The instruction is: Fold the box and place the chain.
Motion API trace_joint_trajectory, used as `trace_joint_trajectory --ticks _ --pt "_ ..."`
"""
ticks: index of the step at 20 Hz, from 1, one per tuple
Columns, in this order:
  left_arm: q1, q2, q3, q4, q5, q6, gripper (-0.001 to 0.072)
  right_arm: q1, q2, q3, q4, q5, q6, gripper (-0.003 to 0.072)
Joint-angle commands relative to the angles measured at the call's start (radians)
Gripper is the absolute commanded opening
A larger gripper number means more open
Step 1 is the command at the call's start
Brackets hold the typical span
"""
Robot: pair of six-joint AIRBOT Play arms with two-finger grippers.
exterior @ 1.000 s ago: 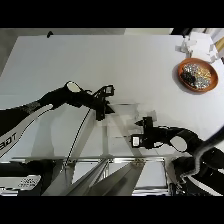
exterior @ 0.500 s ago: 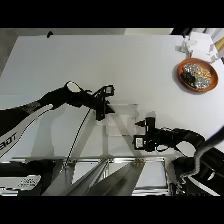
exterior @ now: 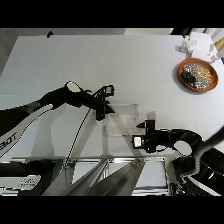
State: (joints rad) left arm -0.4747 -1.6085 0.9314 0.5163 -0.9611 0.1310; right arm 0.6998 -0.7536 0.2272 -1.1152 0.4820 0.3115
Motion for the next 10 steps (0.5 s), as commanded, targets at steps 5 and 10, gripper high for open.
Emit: trace_joint_trajectory --ticks 5,10 --pt "0.0 0.0 0.0 0.0 0.0 0.0 0.0012 0.0 -0.056 0.018 0.024 -0.135 -0.003 0.0585" --pt "0.0 0.0 0.0 0.0 0.0 0.0 0.0012 -0.045 -0.057 0.035 0.026 -0.129 -0.005 0.0585"
